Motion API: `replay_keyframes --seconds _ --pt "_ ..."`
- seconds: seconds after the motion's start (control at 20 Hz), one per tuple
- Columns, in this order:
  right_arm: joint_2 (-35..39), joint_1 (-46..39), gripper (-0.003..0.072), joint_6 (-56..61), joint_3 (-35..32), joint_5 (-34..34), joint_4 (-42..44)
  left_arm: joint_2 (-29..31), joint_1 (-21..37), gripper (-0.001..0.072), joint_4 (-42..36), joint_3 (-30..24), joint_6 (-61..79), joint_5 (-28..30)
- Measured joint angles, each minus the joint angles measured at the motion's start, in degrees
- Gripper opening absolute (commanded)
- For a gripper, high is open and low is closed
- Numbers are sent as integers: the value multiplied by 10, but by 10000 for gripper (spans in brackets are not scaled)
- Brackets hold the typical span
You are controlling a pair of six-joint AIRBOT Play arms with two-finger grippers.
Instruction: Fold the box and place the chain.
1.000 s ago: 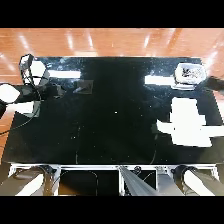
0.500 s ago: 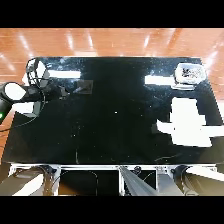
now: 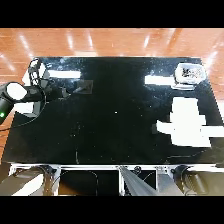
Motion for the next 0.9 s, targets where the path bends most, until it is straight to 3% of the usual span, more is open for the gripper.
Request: replay_keyframes --seconds 0.9 --pt "-40 3 714 -18 38 37 -42 0 0 625 0 0 1 0"
